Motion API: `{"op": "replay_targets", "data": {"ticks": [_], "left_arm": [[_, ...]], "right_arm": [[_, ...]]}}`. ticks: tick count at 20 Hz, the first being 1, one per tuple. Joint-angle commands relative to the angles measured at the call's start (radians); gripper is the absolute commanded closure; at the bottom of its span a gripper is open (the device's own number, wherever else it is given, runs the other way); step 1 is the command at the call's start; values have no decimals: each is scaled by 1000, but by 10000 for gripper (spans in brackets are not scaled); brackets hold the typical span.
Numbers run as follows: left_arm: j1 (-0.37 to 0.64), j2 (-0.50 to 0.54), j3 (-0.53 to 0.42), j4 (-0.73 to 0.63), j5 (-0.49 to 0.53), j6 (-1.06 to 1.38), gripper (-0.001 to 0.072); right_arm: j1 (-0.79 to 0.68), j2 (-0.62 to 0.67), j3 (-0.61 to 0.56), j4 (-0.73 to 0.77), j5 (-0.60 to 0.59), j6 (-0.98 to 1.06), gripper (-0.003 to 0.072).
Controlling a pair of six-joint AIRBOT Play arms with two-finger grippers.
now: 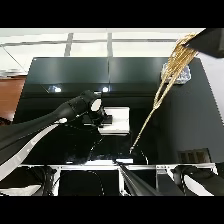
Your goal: Fold the box and place the chain.
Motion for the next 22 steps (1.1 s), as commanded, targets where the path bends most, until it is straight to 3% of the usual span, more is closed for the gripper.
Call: {"op": "replay_targets", "data": {"ticks": [1, 5, 9, 14, 22], "left_arm": [[0, -1, 0, 0, 0, 0, 685], [0, -1, 0, 0, -1, 0, 685], [0, -1, 0, 0, 0, 0, 685], [0, -1, 0, 0, -1, 0, 685], [0, -1, 0, 0, -1, 0, 685]], "right_arm": [[79, 2, -71, 48, -16, 0, 670], [167, 2, -209, 55, -91, 0, 670], [230, 2, -400, 56, -250, 0, 670], [239, 0, -642, 209, -457, -20, 670], [285, -17, -867, 212, -586, -11, 669]]}}
